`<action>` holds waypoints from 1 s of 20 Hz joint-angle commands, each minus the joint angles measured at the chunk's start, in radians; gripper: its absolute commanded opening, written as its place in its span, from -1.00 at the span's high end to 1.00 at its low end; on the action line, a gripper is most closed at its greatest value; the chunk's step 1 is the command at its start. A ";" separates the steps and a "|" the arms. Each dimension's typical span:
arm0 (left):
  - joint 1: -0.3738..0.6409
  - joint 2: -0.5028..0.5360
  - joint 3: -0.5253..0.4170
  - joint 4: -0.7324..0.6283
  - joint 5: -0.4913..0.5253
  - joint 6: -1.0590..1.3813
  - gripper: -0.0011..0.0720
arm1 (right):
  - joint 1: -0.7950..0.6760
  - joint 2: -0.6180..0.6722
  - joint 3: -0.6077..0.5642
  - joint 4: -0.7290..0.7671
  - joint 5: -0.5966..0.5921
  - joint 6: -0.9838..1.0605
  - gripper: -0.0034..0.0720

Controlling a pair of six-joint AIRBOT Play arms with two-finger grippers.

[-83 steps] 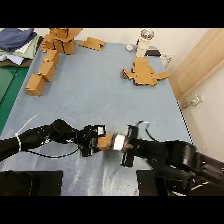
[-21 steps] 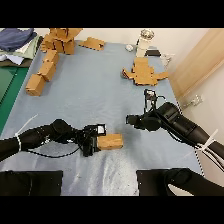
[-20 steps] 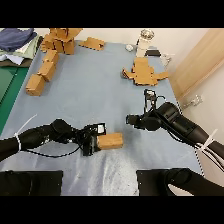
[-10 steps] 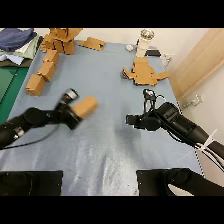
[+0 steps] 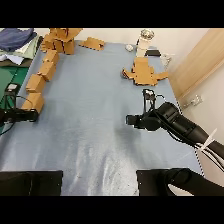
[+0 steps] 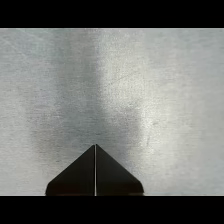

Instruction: Fold the box.

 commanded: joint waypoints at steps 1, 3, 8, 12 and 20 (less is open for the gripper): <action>0.073 -0.039 0.001 0.044 0.029 -0.010 -0.01 | 0.000 0.000 0.001 0.003 0.022 -0.001 0.90; 0.073 -0.080 0.016 0.043 0.048 -0.010 -0.01 | 0.000 -0.001 0.001 0.008 0.040 -0.001 0.90; 0.035 -0.168 0.105 0.035 0.067 -0.010 -0.02 | 0.000 -0.002 0.001 0.008 0.056 -0.001 0.90; -0.042 -0.221 0.145 0.036 0.157 -0.006 -0.02 | 0.000 -0.002 0.001 0.008 0.074 0.000 0.90; -0.047 -0.260 0.157 0.035 0.145 -0.006 -0.02 | 0.000 -0.002 0.001 0.009 0.074 0.000 0.90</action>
